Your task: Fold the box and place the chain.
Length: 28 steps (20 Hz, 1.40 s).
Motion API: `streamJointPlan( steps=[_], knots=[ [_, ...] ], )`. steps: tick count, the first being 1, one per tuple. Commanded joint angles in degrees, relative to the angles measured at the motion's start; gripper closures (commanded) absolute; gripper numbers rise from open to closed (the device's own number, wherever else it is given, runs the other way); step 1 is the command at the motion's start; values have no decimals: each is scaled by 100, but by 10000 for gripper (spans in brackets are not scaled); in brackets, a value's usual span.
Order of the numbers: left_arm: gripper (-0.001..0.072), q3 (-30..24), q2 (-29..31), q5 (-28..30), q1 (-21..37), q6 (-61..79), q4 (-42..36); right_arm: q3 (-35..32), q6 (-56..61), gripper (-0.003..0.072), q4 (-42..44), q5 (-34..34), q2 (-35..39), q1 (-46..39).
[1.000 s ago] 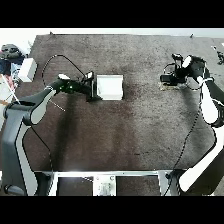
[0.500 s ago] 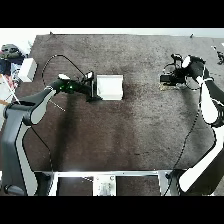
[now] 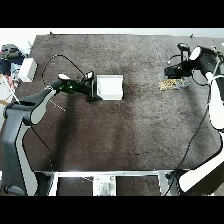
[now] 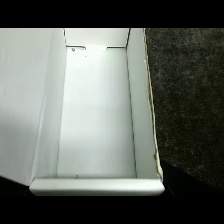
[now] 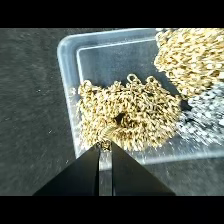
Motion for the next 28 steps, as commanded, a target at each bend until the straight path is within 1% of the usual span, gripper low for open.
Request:
streamJointPlan(
  steps=[1, 3, 5, 7, 10, 12, 14, 21, 24, 28],
  knots=[
    [424, 0, 4, 2, 4, 2, 0, 7, -223, 676, 190, 144, 621, 9],
    [424, 0, 4, 2, 4, 2, 0, 7, -483, 676, 503, 120, 1178, 11],
    [424, 0, 4, 2, 4, 0, 0, 7, -699, 676, 595, -50, 1797, 55],
    [424, 0, 4, 2, 4, 0, 2, 7, -964, 676, 595, -337, 2415, 142],
    [424, 0, 4, 2, 4, 2, 0, 7, -1145, 676, 595, -1001, 3204, 431],
    [424, 0, 4, 2, 4, 2, 2, 7, -1252, 676, 599, -1456, 3589, 741],
    [424, 0, 4, 2, 4, 0, 0, 7, -1325, 676, 597, -1696, 3794, 1128],
    [424, 0, 4, 2, 4, 2, 0, 7, -1421, 676, 623, -1703, 3724, 2339],
    [424, 0, 4, 2, 4, 2, 0, 4, -1425, 676, 660, -1600, 3440, 2761],
    [424, 0, 4, 2, 4, 0, 0, 4, -1421, 676, 815, -1224, 2863, 3154]
  ],
)
